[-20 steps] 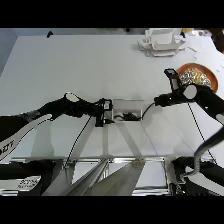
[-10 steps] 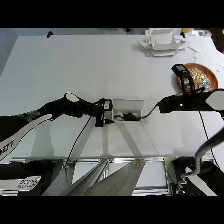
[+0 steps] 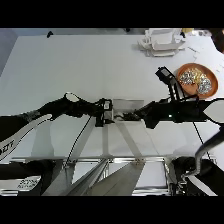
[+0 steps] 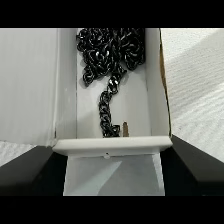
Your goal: Fold the box and place the chain.
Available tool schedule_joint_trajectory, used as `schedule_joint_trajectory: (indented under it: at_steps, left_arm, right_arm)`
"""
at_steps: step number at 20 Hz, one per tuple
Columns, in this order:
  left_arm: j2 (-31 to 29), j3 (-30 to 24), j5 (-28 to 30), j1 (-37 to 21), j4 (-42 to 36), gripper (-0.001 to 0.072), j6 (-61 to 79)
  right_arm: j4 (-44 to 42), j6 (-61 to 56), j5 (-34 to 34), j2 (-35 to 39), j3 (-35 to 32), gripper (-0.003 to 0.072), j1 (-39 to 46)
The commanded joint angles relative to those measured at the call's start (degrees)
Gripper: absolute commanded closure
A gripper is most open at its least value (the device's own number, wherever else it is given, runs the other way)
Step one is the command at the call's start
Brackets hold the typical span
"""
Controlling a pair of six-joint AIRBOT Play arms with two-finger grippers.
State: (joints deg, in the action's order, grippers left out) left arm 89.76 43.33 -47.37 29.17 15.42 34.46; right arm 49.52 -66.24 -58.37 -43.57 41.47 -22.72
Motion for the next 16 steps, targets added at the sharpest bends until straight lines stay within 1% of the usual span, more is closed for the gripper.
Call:
schedule_joint_trajectory:
  at_steps: [1, 7, 11, 13, 16]
  left_arm:
    - [0.0, 0.0, 0.0, 0.0, 0.0, 0.0572, 0.0]
    - [0.0, 0.0, 0.0, 0.0, 0.0, 0.0572, 0.0]
    - [0.0, 0.0, 0.0, 0.0, 0.0, 0.0572, 0.0]
    - [0.0, 0.0, 0.0, 0.0, 0.0, 0.0572, 0.0]
    - [0.0, 0.0, 0.0, 0.0, 0.0, 0.0572, 0.0]
  right_arm:
    - [-2.9, 0.8, 4.6, 0.1, 0.0, 0.0676, -2.7]
    - [-3.7, 0.8, 10.9, 0.1, 0.0, 0.0676, -6.7]
    - [-1.7, 0.7, 11.7, -0.7, -0.2, 0.0676, -6.7]
    - [-0.2, 0.6, 12.8, -2.0, -1.3, 0.0675, -6.7]
    - [-0.2, 0.3, 14.4, -5.6, -4.1, 0.0675, -6.7]
